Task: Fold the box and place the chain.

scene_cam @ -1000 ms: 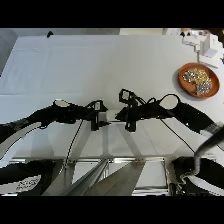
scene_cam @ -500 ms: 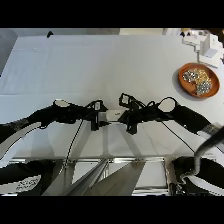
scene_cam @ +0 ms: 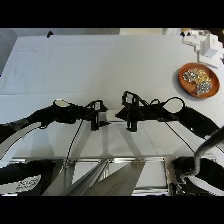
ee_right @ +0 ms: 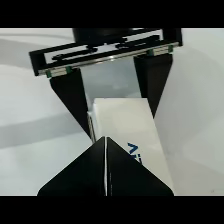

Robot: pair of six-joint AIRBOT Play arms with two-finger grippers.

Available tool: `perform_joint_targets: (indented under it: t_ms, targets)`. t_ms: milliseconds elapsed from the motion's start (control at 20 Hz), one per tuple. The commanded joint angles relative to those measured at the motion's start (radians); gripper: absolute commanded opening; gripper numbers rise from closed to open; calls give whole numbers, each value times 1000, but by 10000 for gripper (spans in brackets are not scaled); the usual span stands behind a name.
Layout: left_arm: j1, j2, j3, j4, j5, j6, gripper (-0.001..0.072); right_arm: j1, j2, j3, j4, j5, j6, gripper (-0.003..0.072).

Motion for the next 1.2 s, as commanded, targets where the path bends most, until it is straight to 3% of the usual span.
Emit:
perform_joint_targets:
  t_ms: [0, 450, 700, 1150]
  targets:
    - [1, 0, 0, 0, 0, 0, 132, -3, -36, 0, 10, -34, -22, 13]
    - [1, 0, 0, 0, 0, 0, 132, -3, -106, -5, -120, -4, 24, 14]
    - [1, 0, 0, 0, 0, 0, 132, -3, -136, -16, -120, -29, 31, 14]
    - [1, 0, 0, 0, 0, 0, 132, -65, 38, -16, -114, -28, 38, 14]
